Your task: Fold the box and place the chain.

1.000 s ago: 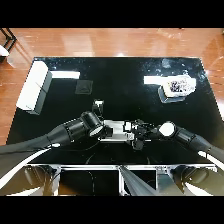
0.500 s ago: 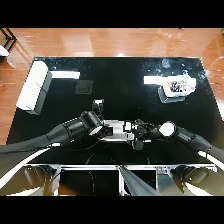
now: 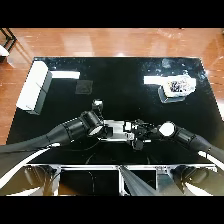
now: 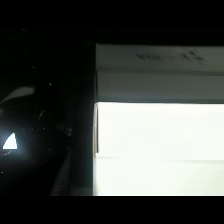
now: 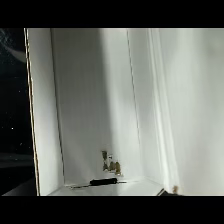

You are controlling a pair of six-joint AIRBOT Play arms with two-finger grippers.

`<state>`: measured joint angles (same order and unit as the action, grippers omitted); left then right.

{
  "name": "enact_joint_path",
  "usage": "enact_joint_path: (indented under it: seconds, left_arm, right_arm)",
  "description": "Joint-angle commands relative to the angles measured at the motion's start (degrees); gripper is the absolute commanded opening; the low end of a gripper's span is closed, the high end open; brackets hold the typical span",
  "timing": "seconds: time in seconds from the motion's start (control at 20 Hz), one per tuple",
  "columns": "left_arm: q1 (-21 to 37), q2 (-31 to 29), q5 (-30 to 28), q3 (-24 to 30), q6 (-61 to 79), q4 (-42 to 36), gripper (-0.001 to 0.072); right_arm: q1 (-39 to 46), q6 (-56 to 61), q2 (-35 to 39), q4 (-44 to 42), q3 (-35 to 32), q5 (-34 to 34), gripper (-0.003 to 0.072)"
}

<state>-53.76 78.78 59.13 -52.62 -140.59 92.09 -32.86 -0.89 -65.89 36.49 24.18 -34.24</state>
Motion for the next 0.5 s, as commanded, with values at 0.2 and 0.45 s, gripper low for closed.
enact_joint_path:
  seconds: [0.2, 0.45]
  left_arm:
    - [0.0, 0.4, -0.5, 0.0, -0.2, 0.0, 0.0271]
    - [0.0, 0.9, -0.1, 0.0, 0.2, 0.1, 0.0025]
  right_arm:
    - [0.0, 0.0, 0.0, 0.0, 0.0, 0.0, 0.0529]
    - [0.0, 0.2, 0.0, 0.0, 0.0, 0.0, 0.0531]
